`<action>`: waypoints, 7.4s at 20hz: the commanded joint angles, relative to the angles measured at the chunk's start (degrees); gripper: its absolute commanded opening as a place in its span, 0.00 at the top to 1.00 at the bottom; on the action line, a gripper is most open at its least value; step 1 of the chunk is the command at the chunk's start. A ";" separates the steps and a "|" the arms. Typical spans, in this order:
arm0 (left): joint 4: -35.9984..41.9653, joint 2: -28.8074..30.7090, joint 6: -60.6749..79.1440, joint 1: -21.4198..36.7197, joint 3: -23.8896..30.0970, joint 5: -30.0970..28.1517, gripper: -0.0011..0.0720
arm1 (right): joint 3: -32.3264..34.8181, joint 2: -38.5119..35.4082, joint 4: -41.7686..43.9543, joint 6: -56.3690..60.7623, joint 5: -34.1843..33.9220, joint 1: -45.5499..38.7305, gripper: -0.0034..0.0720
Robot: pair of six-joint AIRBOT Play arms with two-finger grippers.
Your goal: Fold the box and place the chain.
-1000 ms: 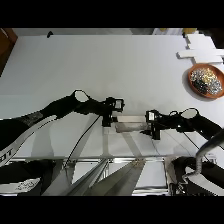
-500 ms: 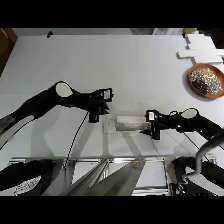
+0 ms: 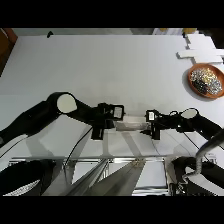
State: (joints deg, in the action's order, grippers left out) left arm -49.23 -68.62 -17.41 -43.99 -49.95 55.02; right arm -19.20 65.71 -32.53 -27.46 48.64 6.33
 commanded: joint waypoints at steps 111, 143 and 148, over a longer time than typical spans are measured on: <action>-18.47 9.68 -71.28 10.58 11.08 -2.27 0.98 | -0.02 0.02 0.00 -0.02 0.00 -0.02 0.53; 5.75 -5.35 -67.06 6.58 8.26 -8.39 0.92 | -0.02 0.02 0.00 -0.02 0.00 -0.02 0.53; 5.92 -5.42 -67.06 4.35 7.19 -10.93 0.83 | -0.02 0.02 0.00 -0.02 0.02 -0.02 0.53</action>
State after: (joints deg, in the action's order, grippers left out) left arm -43.46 -74.04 -84.44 -38.54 -42.11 45.91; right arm -19.20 65.73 -32.56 -27.49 48.64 6.33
